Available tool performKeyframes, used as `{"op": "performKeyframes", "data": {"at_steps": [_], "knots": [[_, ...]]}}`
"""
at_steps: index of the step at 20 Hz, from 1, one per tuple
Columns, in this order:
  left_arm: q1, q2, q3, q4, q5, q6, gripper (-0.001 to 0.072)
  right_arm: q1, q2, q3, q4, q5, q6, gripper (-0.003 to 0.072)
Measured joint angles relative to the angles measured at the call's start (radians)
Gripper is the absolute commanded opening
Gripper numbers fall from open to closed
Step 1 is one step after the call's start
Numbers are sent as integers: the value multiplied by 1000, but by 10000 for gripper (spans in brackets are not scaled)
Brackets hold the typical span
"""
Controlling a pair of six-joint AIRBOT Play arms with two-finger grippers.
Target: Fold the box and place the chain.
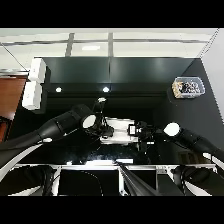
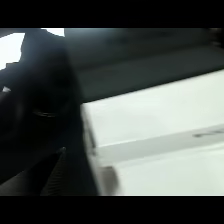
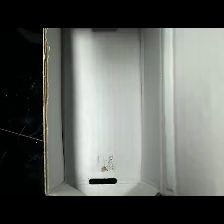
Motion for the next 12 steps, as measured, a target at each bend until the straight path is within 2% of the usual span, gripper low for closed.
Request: {"op": "performKeyframes", "data": {"at_steps": [4,12], "knots": [[-42,-27,18,87,-36,-121,479,0,0,0,0,0,0,202],[-85,-105,88,125,-79,-261,479,0,0,0,0,0,0,202]]}}
